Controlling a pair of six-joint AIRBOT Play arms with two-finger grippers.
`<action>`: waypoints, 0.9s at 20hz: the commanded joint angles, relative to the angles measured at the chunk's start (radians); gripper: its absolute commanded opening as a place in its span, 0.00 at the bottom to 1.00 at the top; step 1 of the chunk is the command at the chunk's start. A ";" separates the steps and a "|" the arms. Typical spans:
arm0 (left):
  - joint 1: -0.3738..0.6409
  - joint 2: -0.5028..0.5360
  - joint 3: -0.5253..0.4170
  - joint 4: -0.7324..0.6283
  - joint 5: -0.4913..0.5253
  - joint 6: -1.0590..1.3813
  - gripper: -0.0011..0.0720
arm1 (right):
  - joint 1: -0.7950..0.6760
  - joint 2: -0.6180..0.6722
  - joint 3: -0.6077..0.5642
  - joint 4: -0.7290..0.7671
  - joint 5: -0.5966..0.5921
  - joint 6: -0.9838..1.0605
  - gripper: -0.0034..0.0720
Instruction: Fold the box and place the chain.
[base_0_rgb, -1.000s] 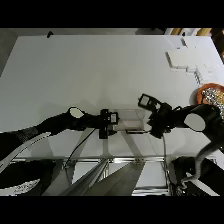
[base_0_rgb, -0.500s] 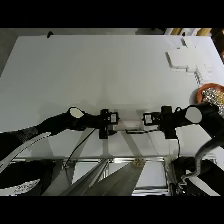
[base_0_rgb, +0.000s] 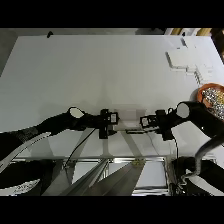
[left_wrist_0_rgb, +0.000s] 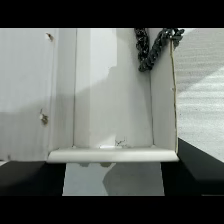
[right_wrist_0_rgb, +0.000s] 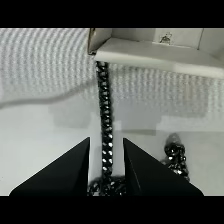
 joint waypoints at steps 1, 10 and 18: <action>0.000 0.001 0.000 0.000 0.000 0.000 0.29 | -0.001 -0.010 -0.023 0.005 -0.040 -0.007 0.36; 0.000 0.001 0.000 0.000 0.000 0.000 0.29 | -0.001 -0.008 -0.046 0.005 -0.078 0.026 0.07; 0.000 0.001 0.000 0.000 0.000 0.000 0.29 | -0.001 0.342 -0.046 0.032 -0.071 0.370 0.07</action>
